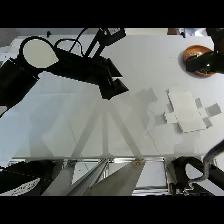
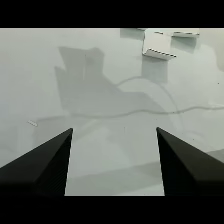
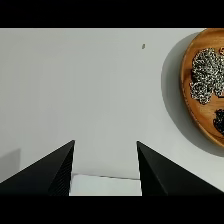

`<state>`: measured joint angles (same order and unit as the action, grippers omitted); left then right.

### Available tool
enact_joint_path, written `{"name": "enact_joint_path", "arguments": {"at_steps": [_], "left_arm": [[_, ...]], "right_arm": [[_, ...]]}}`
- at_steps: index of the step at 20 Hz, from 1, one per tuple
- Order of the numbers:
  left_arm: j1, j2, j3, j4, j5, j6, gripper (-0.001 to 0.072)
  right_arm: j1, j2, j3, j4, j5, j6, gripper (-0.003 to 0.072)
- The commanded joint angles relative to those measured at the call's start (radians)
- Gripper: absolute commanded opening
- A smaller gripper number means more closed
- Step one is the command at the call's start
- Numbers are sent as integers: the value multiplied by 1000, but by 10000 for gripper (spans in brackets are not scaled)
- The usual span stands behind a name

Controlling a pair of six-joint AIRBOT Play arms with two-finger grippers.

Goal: Fold the box and place the chain.

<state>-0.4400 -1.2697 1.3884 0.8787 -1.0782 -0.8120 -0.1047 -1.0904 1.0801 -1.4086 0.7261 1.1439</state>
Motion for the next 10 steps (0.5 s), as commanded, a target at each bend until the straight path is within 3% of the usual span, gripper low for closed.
{"name": "enact_joint_path", "arguments": {"at_steps": [1,5,10], "left_arm": [[0,0,1,0,0,0,568],[0,1,1,0,0,0,568],[0,1,1,0,0,0,568]], "right_arm": [[-1,6,0,-12,-27,1,432],[-51,22,11,-158,-2,129,395],[-325,22,60,-169,184,137,396]]}}
